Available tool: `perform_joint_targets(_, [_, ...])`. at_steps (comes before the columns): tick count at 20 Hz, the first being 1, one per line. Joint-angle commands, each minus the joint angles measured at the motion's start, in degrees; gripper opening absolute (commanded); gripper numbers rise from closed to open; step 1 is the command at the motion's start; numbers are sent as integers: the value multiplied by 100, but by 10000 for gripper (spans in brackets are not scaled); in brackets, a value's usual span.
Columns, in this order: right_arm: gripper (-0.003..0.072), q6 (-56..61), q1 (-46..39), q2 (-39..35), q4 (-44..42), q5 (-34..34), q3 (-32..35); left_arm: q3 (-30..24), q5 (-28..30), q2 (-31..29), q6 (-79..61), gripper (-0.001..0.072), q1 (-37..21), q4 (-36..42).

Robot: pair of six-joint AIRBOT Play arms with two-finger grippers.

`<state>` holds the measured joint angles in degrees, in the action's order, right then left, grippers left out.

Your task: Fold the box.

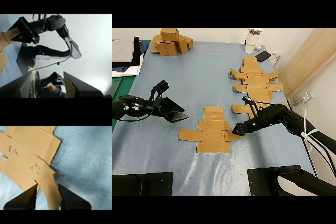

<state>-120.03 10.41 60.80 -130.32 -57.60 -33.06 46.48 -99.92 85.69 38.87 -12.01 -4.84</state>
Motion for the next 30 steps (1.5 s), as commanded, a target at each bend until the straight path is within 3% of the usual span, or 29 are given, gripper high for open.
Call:
perform_joint_targets(1, [401,275,28,-2,136,-74,26,-24,46,-9,-26,594,-15,-9])
perform_joint_targets(3, [399,308,31,52,129,0,68,-24,50,-9,-37,594,-15,-11])
perform_joint_targets(5, [315,304,31,295,127,15,68,-24,55,-9,-35,594,-15,-26])
perform_joint_targets(7, [289,186,31,575,-66,94,63,-24,52,-7,-35,594,-15,-28])
perform_joint_targets(9, [193,-210,31,710,-503,216,63,-24,92,-9,-33,594,-15,-28])
perform_joint_targets(11, [3,-367,63,697,-619,192,52,-24,101,-7,-33,594,-22,-26])
perform_joint_targets(15, [2,-1178,271,651,-933,131,48,-24,245,-9,-286,577,-22,-33])
perform_joint_targets(16, [2,-1421,420,651,-1021,116,52,-24,234,-9,-520,397,-20,-52])
perform_joint_targets(17, [2,-1532,588,651,-1049,122,52,-24,188,-9,-809,299,-17,-164])
perform_joint_targets(20, [2,-1563,1038,577,-1054,280,52,-26,190,-9,-789,303,-17,-669])
perform_joint_targets(21, [1,-1547,1117,509,-1056,385,52,-26,234,-9,-715,345,-22,-817])
perform_joint_targets(22, [2,-1547,1178,422,-1051,501,52,-24,363,-9,-570,471,-22,-973])
perform_joint_targets(23, [1,-1547,1187,345,-1054,599,50,-24,592,-7,-424,503,-22,-1196])
perform_joint_targets(26, [2,-1545,1185,197,-1023,837,50,-22,1499,-7,151,504,-24,-2103])
perform_joint_targets(30, [1,-1497,1185,199,-1003,822,52,59,1633,-9,717,505,-219,-2728])
